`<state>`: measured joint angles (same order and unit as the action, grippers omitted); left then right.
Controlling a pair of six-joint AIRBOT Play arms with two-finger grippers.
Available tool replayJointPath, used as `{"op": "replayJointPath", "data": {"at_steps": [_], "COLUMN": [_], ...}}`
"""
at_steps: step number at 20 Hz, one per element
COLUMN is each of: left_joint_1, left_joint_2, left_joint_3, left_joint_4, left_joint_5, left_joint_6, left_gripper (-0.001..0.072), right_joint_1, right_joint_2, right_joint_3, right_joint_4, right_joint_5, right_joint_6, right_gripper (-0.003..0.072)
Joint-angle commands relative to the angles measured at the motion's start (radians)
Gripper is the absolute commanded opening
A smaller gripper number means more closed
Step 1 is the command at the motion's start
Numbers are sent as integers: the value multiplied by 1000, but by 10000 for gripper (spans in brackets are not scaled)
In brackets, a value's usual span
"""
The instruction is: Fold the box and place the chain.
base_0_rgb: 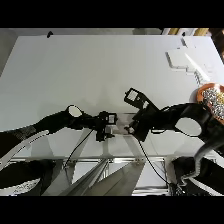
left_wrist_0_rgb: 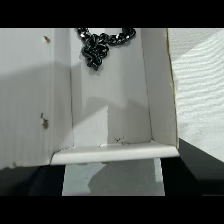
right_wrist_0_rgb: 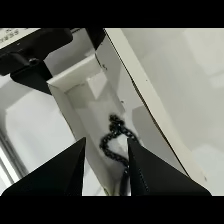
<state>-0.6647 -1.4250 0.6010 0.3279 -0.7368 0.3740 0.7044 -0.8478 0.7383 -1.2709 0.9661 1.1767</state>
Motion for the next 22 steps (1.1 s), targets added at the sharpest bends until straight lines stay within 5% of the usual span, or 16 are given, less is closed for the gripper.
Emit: {"op": "replayJointPath", "data": {"at_steps": [1, 4, 9, 12, 22], "left_joint_1": [0, 0, 0, 0, 0], "left_joint_2": [0, 0, 0, 0, 0], "left_joint_3": [0, 0, 0, 0, 0], "left_joint_4": [0, 0, 0, 0, 0], "left_joint_5": [0, 0, 0, 0, 0], "left_joint_6": [0, 0, 0, 0, 0], "left_gripper": [271, 271, 271, 271, 271], "right_joint_1": [-61, -217, -391, -395, -395], "right_joint_2": [93, 124, 111, 77, -108], "right_joint_3": [0, -20, -224, -307, -319], "right_joint_4": [-45, -40, -38, -37, -21], "right_joint_5": [132, 239, 126, 34, -119], "right_joint_6": [-129, -289, -512, -536, -557], "right_gripper": [285, 114, 129, 261, 260]}}
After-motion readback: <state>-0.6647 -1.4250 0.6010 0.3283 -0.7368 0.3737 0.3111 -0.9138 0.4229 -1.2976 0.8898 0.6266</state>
